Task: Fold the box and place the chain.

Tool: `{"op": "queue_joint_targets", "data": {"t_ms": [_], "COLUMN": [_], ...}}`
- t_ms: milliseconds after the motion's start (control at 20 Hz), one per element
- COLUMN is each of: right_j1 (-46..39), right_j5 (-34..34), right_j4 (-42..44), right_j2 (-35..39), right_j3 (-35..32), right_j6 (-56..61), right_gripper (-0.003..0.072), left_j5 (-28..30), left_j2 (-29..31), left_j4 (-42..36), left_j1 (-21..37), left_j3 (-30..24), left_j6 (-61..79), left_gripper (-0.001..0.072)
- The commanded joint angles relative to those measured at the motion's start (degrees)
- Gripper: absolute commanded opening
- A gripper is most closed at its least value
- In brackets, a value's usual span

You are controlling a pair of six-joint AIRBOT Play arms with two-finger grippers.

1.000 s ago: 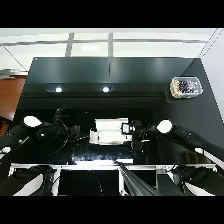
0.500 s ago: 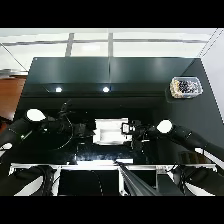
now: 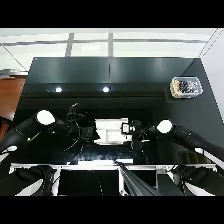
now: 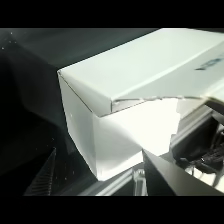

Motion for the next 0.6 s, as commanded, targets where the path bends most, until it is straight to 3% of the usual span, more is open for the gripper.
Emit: {"op": "queue_joint_targets", "data": {"t_ms": [0,550], "right_j1": [0.0,0.0], "right_j5": [0.0,0.0], "right_j4": [0.0,0.0], "right_j2": [0.0,0.0], "right_j3": [0.0,0.0], "right_j6": [0.0,0.0], "right_gripper": [0.0535,0.0535], "left_j5": [5.7,16.2], "left_j2": [0.1,0.0], "left_j4": [0.9,7.3], "left_j1": [-4.2,-13.3], "left_j3": [0.1,0.1], "left_j6": [-5.5,-17.8], "left_gripper": [0.0598,0.0599]}}
